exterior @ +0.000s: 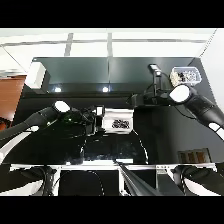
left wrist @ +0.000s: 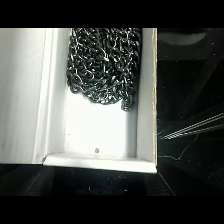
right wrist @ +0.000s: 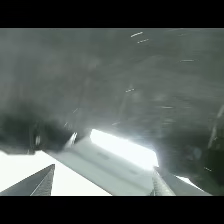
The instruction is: Fold the box and place the chain.
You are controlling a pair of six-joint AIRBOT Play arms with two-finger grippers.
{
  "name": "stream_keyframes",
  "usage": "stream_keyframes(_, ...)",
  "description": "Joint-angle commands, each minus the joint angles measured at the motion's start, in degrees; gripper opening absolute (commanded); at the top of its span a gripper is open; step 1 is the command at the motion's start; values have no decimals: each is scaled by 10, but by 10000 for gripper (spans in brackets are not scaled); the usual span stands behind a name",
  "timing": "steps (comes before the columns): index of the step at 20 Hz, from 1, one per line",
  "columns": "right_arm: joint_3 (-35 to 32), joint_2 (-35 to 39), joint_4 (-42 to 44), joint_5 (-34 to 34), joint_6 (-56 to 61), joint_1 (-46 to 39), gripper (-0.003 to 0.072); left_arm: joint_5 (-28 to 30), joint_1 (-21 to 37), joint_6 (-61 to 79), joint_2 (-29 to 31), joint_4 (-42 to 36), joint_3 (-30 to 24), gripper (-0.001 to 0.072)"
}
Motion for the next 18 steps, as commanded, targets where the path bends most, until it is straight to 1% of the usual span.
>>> stream_keyframes(1, 15, -16, 22, 66, -209, 17, 694, 0, 0, 0, 0, 0, 0, 368)
stream_keyframes(3, 28, -16, 22, 130, -342, 17, 694, 0, 0, 0, 0, 0, 0, 369)
stream_keyframes(5, 26, -16, 18, 188, -473, 17, 694, 0, 0, 0, 0, 0, 0, 369)
stream_keyframes(6, 24, -16, 18, 200, -508, 19, 694, 0, -1, 0, 0, 0, 0, 369)
stream_keyframes(7, 19, -16, 22, 198, -530, 23, 694, 1, -3, 0, 0, 3, 0, 369)
stream_keyframes(9, 8, -20, 24, 176, -548, 35, 694, 0, -11, 0, -1, 16, 0, 369)
stream_keyframes(13, 5, -21, 26, 176, -561, 57, 694, 3, -20, 0, -1, 28, 0, 369)
stream_keyframes(17, 5, -20, 25, 180, -566, 60, 694, 3, -20, 0, -1, 28, 0, 369)
stream_keyframes(18, 5, -20, 21, 180, -566, 60, 670, 3, -20, 0, -1, 28, 0, 369)
